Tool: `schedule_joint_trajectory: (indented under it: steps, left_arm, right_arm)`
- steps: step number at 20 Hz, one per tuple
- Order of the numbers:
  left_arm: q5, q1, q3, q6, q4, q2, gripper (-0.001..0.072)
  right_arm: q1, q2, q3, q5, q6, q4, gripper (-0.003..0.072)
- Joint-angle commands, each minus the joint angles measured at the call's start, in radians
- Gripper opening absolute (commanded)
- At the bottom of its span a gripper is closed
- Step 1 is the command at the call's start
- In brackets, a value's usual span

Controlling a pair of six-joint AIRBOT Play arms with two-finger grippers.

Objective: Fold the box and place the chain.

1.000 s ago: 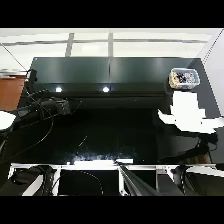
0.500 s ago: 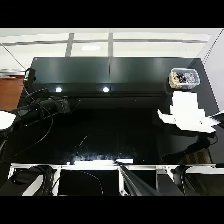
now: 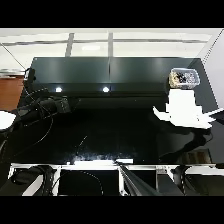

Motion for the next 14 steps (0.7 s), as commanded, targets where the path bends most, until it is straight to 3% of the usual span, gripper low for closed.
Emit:
schedule_joint_trajectory:
  steps: [1, 6, 11, 14]
  left_arm:
    - [-0.001, 0.0, 0.0, 0.0, -0.006, 0.0, 0.0699]
    - [-0.002, -0.001, 0.0, 0.001, -0.026, 0.0, 0.0699]
    - [0.0, -0.001, 0.0, 0.002, -0.026, 0.0, 0.0699]
    - [-0.002, -0.002, 0.0, 0.002, -0.025, 0.0, 0.0699]
  right_arm:
    - [0.056, 0.068, -0.03, -0.024, -0.019, 0.024, 0.0052]
    - [0.227, 0.216, -0.169, -0.099, -0.026, 0.065, 0.0051]
    - [0.436, 0.386, -0.323, -0.139, -0.026, 0.36, 0.005]
    - [0.623, 0.537, -0.441, -0.256, -0.001, 0.391, 0.005]
